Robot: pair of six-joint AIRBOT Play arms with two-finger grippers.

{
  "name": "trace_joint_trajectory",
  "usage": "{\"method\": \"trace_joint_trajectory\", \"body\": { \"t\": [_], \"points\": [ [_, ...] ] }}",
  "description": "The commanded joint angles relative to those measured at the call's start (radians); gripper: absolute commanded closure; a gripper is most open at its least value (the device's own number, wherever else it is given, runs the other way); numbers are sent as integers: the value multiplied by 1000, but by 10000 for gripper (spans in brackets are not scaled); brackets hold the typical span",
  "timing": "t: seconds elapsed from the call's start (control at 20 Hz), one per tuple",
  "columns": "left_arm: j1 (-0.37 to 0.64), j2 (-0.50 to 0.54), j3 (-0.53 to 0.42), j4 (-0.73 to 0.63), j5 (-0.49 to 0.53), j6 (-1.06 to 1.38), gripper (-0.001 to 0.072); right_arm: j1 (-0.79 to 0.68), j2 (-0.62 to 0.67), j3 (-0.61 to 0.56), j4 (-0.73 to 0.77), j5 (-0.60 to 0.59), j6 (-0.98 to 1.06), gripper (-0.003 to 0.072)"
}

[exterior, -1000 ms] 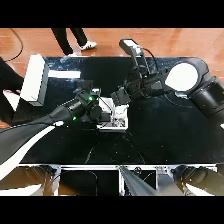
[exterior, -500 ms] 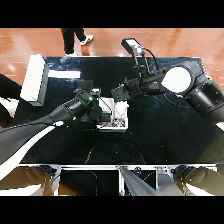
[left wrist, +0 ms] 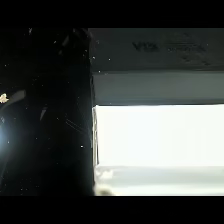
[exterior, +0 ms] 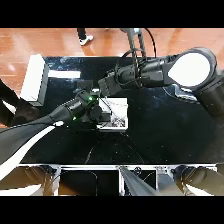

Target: Fold the box and place the chain.

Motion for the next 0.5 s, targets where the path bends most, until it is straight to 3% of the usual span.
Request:
{"method": "trace_joint_trajectory", "body": {
  "t": [0.0, 0.45],
  "points": [
    [-1, -1, 0, 0, 1, 2, 686, 15, 0, 23, 1, -7, -7, 640],
    [-1, -2, -3, 0, -1, 2, 686, 15, 0, 45, 14, -108, -8, 640]
  ]
}}
